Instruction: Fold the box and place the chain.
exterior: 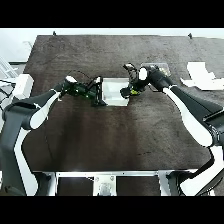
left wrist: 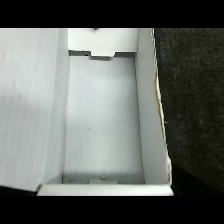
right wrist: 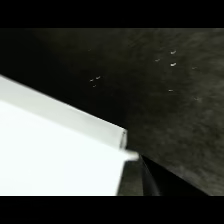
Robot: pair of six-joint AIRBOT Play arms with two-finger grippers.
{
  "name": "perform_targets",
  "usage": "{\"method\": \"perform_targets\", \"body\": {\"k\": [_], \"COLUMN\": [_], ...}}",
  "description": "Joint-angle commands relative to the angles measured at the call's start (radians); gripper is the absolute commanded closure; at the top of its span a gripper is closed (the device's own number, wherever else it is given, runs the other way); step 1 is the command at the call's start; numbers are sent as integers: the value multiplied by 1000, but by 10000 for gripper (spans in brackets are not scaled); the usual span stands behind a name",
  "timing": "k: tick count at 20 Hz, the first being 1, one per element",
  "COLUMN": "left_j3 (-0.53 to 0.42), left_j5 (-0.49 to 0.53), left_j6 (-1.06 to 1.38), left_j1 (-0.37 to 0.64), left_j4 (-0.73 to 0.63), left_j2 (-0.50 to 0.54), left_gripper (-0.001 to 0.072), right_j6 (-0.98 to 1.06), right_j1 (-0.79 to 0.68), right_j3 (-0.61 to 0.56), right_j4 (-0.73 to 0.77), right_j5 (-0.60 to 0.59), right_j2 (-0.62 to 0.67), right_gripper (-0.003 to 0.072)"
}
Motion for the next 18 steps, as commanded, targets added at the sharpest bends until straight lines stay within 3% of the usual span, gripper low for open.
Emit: {"method": "perform_targets", "body": {"k": [1,4,10,15,18], "left_j3": [0,0,0,0,0], "left_j5": [0,1,0,1,1], "left_j6": [0,0,0,0,0], "left_j1": [0,0,0,0,0], "left_j4": [1,1,1,1,1], "left_j2": [0,0,0,0,0], "left_gripper": [255,255,255,255,255], "right_j6": [96,162,203,230,233], "right_j1": [21,44,97,116,116], "right_j3": [6,6,34,55,62], "right_j4": [-132,-219,-217,-232,-232], "right_j5": [23,27,37,57,58], "right_j2": [0,-4,-50,-66,-65], "right_gripper": [280,280,280,566,651]}}
